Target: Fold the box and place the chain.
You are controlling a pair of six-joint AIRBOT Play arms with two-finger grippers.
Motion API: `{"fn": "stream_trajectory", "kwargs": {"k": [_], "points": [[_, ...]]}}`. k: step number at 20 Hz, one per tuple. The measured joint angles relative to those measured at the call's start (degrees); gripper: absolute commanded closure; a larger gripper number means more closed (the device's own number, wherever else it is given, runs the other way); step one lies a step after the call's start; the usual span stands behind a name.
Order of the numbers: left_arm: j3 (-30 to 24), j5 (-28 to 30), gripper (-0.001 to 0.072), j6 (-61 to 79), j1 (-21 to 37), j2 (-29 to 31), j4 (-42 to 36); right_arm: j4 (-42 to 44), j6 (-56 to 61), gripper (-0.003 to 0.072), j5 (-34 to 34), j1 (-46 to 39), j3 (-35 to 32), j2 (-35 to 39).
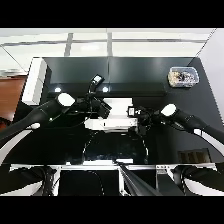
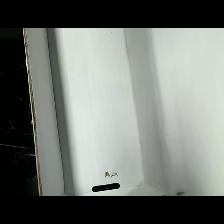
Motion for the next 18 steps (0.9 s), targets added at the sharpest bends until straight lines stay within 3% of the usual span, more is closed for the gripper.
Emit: {"fn": "stream_trajectory", "kwargs": {"k": [5, 13, 18], "points": [[1.6, -4.2, 0.0685, -7.1, 0.0, -3.5, 7.6, 0.0, 0.0, 0.051, 0.0, 0.0, 0.0, 0.0], [2.6, -8.8, 0.0686, -9.5, 0.5, -5.6, 9.9, -0.1, -0.2, 0.051, 0.0, 0.0, 0.0, 0.0], [7.3, -14.6, 0.0686, -12.9, 4.4, -1.8, 13.3, 0.0, 0.1, 0.051, 0.0, 0.0, 0.0, 0.0]]}}
